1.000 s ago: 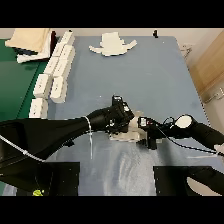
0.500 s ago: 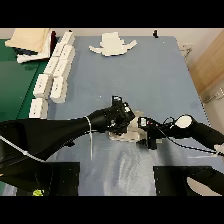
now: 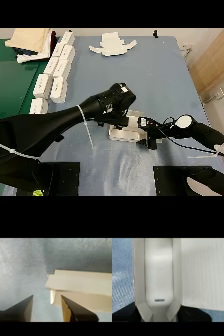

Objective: Fold the box.

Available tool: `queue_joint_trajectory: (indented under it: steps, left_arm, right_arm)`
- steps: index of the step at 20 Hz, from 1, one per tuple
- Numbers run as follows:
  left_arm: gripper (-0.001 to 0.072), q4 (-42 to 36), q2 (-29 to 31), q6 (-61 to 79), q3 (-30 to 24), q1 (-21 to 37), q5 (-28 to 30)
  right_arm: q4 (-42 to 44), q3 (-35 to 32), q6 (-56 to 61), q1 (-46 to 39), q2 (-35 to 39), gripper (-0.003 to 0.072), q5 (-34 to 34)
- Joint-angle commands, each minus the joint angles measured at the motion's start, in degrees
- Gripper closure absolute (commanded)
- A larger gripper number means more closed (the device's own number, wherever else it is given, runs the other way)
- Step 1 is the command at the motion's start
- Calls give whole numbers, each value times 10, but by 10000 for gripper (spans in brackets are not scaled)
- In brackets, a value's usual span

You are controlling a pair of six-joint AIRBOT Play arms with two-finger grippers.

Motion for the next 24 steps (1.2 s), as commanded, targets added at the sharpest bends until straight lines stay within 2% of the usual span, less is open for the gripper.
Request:
queue_joint_trajectory:
  steps: [1, 4, 9, 11, 13, 18, 19, 20, 21, 22, 24]
  left_arm:
    - [680, -48, 32, 82, 13, 37, -90]
    - [695, -81, 57, 204, 13, 68, -132]
    - [695, -172, 64, 427, 7, 96, -77]
    - [696, -174, 64, 511, -6, 97, -78]
    - [696, -223, 80, 623, -42, 136, -62]
    - [691, -344, 146, 897, -188, 271, 37]
    - [501, -362, 154, 936, -207, 294, 61]
    - [277, -377, 161, 953, -229, 318, 102]
    - [157, -391, 164, 975, -247, 337, 140]
    - [120, -406, 164, 1024, -266, 354, 171]
    - [108, -421, 164, 1149, -304, 370, 224]
  right_arm:
    - [0, 0, 0, 0, 0, 139, 0]
    - [0, 1, 0, 0, 0, 139, 0]
    - [0, 0, 0, 0, 0, 139, 0]
    - [0, 0, 0, 0, 0, 139, 0]
    - [0, 0, 0, 0, 0, 139, 0]
    - [0, 0, 0, 0, 0, 139, 0]
    - [0, 0, 0, 0, 0, 139, 0]
    - [0, 0, 0, 0, 0, 139, 0]
    - [0, 0, 0, 0, 0, 139, 0]
    - [0, 0, 0, 0, 0, 139, 0]
    - [0, 0, 0, 0, 0, 139, 0]
